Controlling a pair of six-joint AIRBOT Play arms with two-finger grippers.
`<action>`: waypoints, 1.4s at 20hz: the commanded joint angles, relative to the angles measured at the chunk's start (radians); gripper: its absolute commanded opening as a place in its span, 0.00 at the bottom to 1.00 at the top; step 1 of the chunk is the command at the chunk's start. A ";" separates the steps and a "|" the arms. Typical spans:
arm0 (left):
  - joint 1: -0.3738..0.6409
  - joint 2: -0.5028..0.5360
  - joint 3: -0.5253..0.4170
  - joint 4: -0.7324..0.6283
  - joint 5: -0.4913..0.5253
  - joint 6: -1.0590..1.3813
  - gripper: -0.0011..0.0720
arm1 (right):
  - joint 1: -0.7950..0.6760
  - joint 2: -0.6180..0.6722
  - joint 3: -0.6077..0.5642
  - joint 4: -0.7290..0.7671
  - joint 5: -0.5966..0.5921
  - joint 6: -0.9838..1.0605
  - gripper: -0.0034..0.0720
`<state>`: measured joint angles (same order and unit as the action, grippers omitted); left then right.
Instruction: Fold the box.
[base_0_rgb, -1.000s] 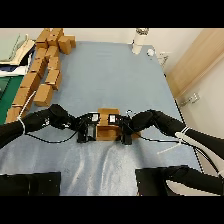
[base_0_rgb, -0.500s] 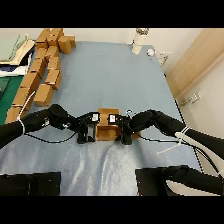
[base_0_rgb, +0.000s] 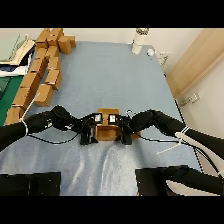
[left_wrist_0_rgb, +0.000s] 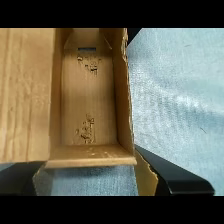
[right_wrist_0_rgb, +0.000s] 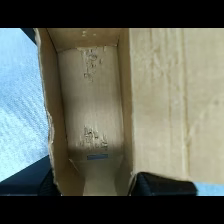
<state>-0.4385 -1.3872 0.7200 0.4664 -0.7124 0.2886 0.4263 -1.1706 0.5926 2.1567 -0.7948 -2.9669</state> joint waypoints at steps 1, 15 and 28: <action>-0.006 -0.003 0.001 -0.003 0.006 0.000 0.95 | 0.000 0.000 0.000 0.000 0.000 0.001 0.70; -0.019 -0.003 0.001 0.005 0.042 -0.027 0.57 | 0.000 0.000 0.000 0.000 0.000 0.001 0.70; -0.019 -0.003 0.001 0.004 0.043 -0.027 0.57 | 0.000 0.000 0.000 0.000 0.000 0.001 0.70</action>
<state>-0.4572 -1.3895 0.7208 0.4706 -0.6708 0.2615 0.4263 -1.1706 0.5926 2.1563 -0.7948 -2.9662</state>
